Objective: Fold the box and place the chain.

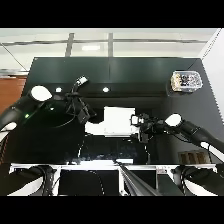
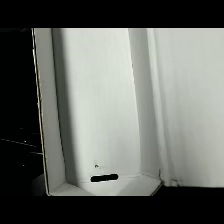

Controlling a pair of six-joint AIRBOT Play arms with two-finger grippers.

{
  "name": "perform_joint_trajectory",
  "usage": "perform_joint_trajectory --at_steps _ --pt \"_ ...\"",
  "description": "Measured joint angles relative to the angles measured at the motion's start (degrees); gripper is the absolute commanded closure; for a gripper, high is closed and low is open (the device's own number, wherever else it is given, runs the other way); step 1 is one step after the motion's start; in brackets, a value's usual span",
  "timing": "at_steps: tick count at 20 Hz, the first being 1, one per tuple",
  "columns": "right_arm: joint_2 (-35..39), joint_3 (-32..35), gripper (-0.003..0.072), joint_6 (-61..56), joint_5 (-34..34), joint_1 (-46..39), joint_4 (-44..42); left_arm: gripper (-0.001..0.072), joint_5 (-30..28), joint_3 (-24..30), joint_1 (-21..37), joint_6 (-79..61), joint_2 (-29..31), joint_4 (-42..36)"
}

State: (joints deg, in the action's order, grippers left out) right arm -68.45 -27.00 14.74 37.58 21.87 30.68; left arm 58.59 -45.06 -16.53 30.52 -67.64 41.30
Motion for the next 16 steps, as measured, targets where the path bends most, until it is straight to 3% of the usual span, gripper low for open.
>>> perform_joint_trajectory --at_steps 5,13,16 --pt "0.0 0.0 0.0676 0.0 0.0 0.0 0.0 -0.0003 -1.6 6.3 -3.0 -16.1 2.1 4.3" --pt "0.0 0.0 0.0676 0.0 0.1 0.0 0.0 0.0024 -15.9 8.0 -12.0 -26.6 0.8 8.9" --pt "0.0 0.0 0.0676 0.0 0.1 0.0 0.0 0.0174 -16.7 8.1 -13.5 -27.1 0.6 8.5"
